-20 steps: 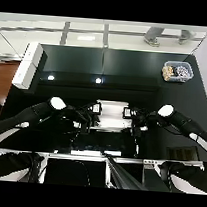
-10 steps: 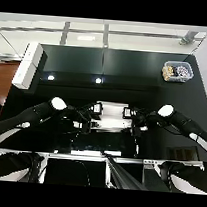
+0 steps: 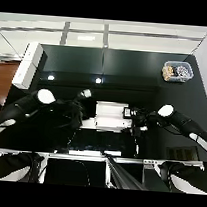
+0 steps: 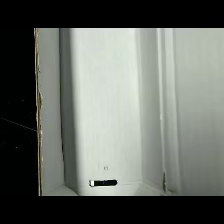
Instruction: Fold the box and place the chain.
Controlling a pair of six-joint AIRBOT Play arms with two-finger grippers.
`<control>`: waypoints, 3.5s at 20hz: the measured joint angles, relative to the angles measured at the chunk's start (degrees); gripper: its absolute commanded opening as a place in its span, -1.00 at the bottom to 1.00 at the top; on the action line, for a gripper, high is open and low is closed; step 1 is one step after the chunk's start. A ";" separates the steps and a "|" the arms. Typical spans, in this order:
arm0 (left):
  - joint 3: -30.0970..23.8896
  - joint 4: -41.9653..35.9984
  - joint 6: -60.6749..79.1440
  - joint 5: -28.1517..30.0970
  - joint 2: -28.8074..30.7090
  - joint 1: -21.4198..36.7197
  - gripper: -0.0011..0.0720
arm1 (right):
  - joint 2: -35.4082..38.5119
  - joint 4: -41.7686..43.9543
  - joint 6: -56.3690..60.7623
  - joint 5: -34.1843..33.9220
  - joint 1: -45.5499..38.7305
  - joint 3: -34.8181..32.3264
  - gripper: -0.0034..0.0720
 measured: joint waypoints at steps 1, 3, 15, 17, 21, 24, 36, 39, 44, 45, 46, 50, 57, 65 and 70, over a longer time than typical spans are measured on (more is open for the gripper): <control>0.11 4.31 -8.70 -1.60 1.07 2.71 -0.91 | 0.00 0.00 0.00 0.00 0.00 0.00 -0.75; -0.26 11.80 -24.57 -4.92 2.32 8.92 -0.90 | 0.00 0.00 -0.02 0.00 0.00 0.00 -0.75; -12.17 -13.25 -36.70 -9.84 -7.04 23.74 -0.91 | 0.00 -0.02 -0.04 0.02 0.00 0.00 -0.75; -11.39 -15.58 -36.48 -8.02 -9.25 19.76 -0.91 | 0.00 -0.04 -0.04 0.02 0.00 0.00 -0.75; -8.15 -21.05 -31.47 -8.09 -12.39 13.99 -0.87 | 0.00 -0.04 -0.04 0.02 0.00 0.00 -0.75; -5.60 -24.68 -27.65 -10.99 -13.44 12.39 0.81 | 0.00 -0.04 -0.04 0.04 0.00 0.00 -0.75; 3.58 -23.50 -32.41 -14.38 -13.99 4.17 0.36 | 0.00 -0.04 -0.07 0.04 0.00 0.00 -0.75; 6.88 -19.17 -38.75 -13.25 -13.99 0.72 0.35 | 0.00 -0.04 -0.04 0.04 0.00 0.00 -0.75; 11.82 -7.39 -53.00 -11.54 -14.01 -4.76 0.35 | 0.00 -0.04 -0.07 0.02 0.00 0.00 -0.75; 12.50 -4.98 -56.00 -10.88 -14.01 -5.86 0.35 | 0.00 -0.04 -0.07 0.02 0.00 0.00 -0.75; 13.03 -3.06 -58.66 -9.86 -14.01 -6.84 0.35 | 0.00 -0.04 -0.07 0.04 0.00 0.00 -0.75; 14.16 5.01 -70.20 -6.10 -14.03 -11.02 0.35 | 0.00 -0.04 -0.04 0.02 0.00 0.00 -0.75; 15.82 15.61 -84.78 -3.34 -14.05 -16.79 0.34 | 0.00 -0.04 -0.04 0.02 0.00 0.00 -0.75; 25.31 31.54 -96.61 -12.72 -19.39 -23.30 0.34 | 0.00 -0.04 -0.04 0.04 0.00 0.00 -0.75; 30.25 36.28 -102.95 -15.19 -23.30 -26.73 0.34 | 0.00 -0.04 -0.04 0.04 0.00 0.00 -0.75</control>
